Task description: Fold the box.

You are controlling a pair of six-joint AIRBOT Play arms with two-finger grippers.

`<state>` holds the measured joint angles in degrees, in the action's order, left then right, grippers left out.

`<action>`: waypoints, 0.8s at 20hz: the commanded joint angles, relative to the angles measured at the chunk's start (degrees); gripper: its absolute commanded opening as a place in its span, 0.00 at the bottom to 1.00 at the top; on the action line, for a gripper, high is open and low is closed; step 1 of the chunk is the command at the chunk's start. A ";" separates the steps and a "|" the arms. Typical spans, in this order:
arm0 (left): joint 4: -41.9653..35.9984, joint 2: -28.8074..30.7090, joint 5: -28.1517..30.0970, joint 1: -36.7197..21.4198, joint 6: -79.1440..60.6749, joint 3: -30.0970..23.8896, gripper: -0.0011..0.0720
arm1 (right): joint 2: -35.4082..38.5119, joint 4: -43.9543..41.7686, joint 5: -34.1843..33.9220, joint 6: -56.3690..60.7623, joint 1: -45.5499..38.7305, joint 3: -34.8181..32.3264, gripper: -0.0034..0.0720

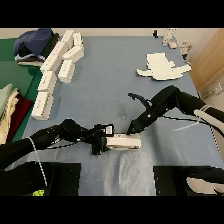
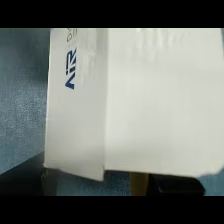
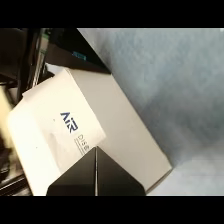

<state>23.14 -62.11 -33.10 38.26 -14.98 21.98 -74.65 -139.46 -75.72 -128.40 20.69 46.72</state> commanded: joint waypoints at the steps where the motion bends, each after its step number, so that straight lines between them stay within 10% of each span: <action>1: 0.00 0.04 0.04 -0.02 0.00 0.04 0.71 | 9.55 1.27 15.15 -6.54 5.92 -5.84 0.05; 9: 0.00 0.04 0.04 -0.02 0.00 0.04 0.71 | 29.99 8.74 44.09 -12.72 23.82 -22.60 0.05; 13: 0.00 0.04 0.04 -0.02 0.00 0.04 0.71 | 31.52 17.18 47.80 -13.03 27.80 -23.87 0.07; 16: 0.00 0.04 0.04 -0.02 0.00 0.04 0.71 | 31.52 17.55 47.25 -17.99 29.14 -22.99 0.54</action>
<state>23.11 -62.11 -33.08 38.26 -14.96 21.98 -44.01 -124.81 -30.68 -142.61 47.72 23.90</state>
